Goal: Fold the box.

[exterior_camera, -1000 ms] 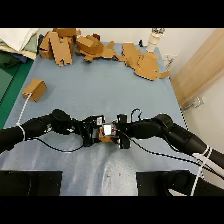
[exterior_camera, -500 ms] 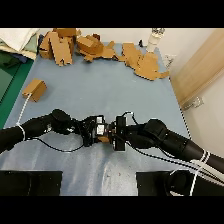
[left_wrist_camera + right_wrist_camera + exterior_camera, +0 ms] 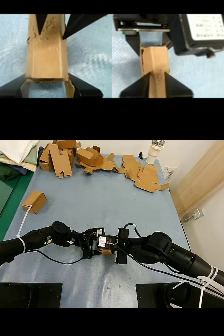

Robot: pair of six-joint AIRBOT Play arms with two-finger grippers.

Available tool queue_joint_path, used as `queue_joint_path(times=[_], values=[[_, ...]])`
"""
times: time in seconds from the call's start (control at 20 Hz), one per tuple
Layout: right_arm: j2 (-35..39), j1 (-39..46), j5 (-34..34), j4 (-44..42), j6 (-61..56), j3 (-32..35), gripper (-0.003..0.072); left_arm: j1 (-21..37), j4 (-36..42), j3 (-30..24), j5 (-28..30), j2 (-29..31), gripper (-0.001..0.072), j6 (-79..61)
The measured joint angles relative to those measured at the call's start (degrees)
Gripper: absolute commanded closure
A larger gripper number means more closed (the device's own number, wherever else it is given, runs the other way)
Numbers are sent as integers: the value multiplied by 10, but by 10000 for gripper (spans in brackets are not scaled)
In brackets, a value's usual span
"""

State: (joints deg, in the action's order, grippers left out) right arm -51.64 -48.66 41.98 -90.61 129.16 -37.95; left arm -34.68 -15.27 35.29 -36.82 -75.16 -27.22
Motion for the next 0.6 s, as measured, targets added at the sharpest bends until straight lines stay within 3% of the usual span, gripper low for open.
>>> queue_joint_path(times=[0.2,0.3,0.6], values=[[-5,-1,18,1,-1,0,533,0,0,0,1,0,299,0],[-9,-1,22,1,-2,0,590,0,1,0,1,0,298,1],[-16,0,28,-24,-2,0,576,0,0,0,2,0,298,0]])
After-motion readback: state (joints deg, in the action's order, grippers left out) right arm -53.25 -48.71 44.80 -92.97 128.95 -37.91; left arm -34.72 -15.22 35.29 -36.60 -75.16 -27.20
